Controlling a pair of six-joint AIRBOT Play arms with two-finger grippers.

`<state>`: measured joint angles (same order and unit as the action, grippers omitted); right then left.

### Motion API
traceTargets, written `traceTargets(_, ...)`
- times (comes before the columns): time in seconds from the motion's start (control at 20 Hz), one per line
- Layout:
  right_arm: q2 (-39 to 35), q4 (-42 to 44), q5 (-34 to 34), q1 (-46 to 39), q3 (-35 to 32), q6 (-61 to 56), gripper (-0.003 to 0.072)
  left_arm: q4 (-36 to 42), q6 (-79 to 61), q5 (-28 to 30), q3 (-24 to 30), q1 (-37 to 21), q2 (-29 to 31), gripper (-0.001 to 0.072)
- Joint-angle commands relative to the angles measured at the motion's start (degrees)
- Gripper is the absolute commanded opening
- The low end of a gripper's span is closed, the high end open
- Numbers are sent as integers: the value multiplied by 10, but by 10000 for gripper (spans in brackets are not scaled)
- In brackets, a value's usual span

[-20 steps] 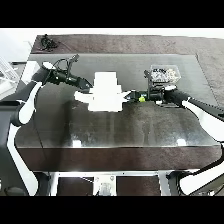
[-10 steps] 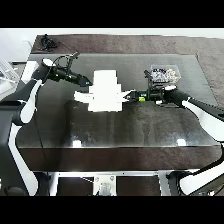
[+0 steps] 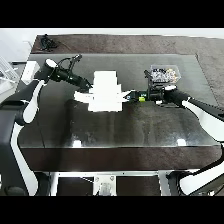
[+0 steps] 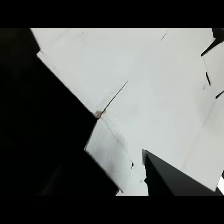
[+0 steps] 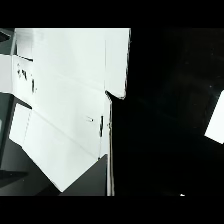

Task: Fold the box and place the chain.

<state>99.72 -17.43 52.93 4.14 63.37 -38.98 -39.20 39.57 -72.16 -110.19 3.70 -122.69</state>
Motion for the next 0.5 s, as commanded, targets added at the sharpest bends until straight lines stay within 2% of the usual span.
traceTargets(0.0, 0, 0, 0, 0, 0, 0, 5, 16, -9, -5, -1, 2, -7, 539)
traceTargets(0.15, 0, 0, 0, 0, 0, 0, 4, 71, -26, -20, -1, 2, -12, 539)
traceTargets(0.3, 0, 0, 0, 0, 0, 0, 5, 75, -26, -15, -1, 2, -12, 539)
traceTargets(0.45, 0, 0, 0, 0, 0, 0, 5, 87, -26, -42, -1, 2, -12, 539)
